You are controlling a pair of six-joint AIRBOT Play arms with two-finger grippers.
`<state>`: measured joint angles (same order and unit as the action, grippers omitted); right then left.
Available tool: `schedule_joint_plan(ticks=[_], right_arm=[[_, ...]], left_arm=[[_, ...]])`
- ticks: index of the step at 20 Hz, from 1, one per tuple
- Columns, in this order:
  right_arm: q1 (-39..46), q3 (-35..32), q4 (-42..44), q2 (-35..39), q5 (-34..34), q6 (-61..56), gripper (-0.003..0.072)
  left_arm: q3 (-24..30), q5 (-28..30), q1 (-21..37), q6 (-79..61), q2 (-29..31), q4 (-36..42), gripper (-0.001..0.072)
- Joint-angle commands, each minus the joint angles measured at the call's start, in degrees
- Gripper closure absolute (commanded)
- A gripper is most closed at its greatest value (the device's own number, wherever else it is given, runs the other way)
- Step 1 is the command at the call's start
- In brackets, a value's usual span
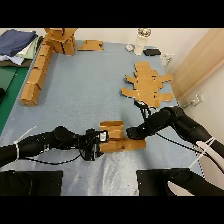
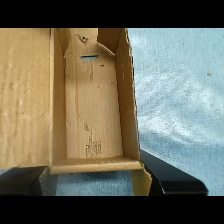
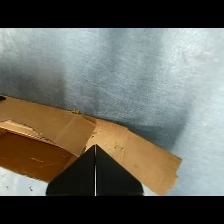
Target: Fold the box.
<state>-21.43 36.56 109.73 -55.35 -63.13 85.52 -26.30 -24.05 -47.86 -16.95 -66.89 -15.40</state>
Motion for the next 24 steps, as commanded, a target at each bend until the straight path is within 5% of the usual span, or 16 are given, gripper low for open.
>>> schedule_joint_plan(ticks=[1,14,19,21,24], right_arm=[[0.02,0.00,1.68,0.07,-1.27,-0.85,0.0685],[0.00,2.82,14.86,6.12,1.01,2.71,0.0686],[0.02,2.78,9.92,3.52,2.23,3.30,0.0686],[0.00,2.75,2.69,3.69,-1.33,5.03,0.0686],[-0.13,2.75,2.93,5.64,-11.28,20.17,0.0687]], left_arm=[[-0.04,0.04,0.00,0.04,-0.02,-0.02,0.0103],[-0.04,-0.02,0.00,0.04,-0.02,-0.02,0.0102],[-0.04,0.00,0.00,0.04,-0.02,-0.02,0.0102],[-0.04,0.02,0.00,0.02,-0.02,-0.02,0.0102],[-0.04,0.00,0.00,0.04,-0.02,-0.02,0.0102]])
